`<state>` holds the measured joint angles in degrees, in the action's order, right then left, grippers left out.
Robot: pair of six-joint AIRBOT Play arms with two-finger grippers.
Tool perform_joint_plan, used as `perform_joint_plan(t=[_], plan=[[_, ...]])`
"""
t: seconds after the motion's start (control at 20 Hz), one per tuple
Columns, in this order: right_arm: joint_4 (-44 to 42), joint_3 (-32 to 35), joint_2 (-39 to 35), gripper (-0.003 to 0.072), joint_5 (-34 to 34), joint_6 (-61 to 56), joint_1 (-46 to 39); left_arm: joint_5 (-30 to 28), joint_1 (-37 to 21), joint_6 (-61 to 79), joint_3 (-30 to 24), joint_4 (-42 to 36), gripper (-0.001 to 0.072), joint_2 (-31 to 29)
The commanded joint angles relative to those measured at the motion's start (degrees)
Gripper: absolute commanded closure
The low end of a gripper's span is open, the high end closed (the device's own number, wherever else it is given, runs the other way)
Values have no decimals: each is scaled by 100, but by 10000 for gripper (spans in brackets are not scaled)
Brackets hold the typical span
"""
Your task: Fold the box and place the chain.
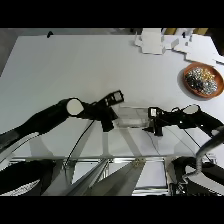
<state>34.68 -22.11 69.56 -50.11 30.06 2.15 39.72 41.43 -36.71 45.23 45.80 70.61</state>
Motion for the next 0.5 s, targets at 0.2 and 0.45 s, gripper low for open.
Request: perform_joint_plan(t=[0.2,0.45], plan=[[0,-4,-2,274,-4,0,-2,424,-553,-4531,-76,1480,707,-662],[-2,-4,-2,274,-4,0,-2,90,-793,-5355,-490,1558,707,-636]])
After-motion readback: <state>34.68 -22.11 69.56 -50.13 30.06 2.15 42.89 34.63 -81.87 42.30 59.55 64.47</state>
